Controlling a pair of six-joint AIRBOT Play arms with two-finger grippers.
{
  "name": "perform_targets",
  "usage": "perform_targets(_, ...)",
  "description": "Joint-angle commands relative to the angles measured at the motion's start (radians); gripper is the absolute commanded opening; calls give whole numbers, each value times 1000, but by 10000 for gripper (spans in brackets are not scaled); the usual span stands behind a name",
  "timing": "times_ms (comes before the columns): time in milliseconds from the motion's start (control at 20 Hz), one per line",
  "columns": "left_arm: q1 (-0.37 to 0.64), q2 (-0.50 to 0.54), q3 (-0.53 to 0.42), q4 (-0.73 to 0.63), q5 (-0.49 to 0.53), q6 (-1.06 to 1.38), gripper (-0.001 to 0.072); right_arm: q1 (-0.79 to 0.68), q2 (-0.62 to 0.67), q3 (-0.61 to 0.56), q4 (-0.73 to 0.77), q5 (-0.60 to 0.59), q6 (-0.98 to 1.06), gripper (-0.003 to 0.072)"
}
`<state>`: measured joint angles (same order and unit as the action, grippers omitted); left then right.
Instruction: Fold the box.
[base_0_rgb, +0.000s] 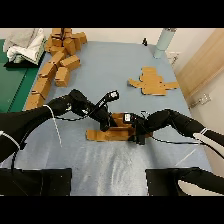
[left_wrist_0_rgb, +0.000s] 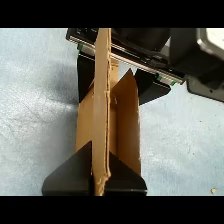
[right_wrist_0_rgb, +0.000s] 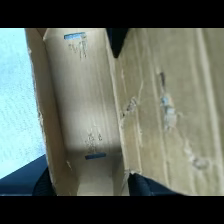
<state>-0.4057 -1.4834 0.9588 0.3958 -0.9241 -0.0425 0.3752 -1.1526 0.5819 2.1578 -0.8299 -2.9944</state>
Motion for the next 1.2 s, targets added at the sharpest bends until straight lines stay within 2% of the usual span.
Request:
perform_targets(0,0,1,0,-23,-1,1,13,1,1,0,0,0,0,511)
perform_targets(550,0,0,0,-29,27,-19,15,1,1,0,0,-1,1,511)
perform_targets(600,1,0,0,-29,28,-29,103,1,1,0,0,-1,1,511)
perform_targets(650,2,0,0,-29,27,-29,423,1,1,0,0,-1,0,511)
perform_targets(700,2,1,0,-29,31,-31,584,1,1,0,0,-1,0,511)
perform_targets(900,23,13,0,10,31,-104,597,1,1,0,0,-1,1,511)
perform_targets(1150,104,116,0,286,-11,-498,597,1,0,0,0,-1,1,511)
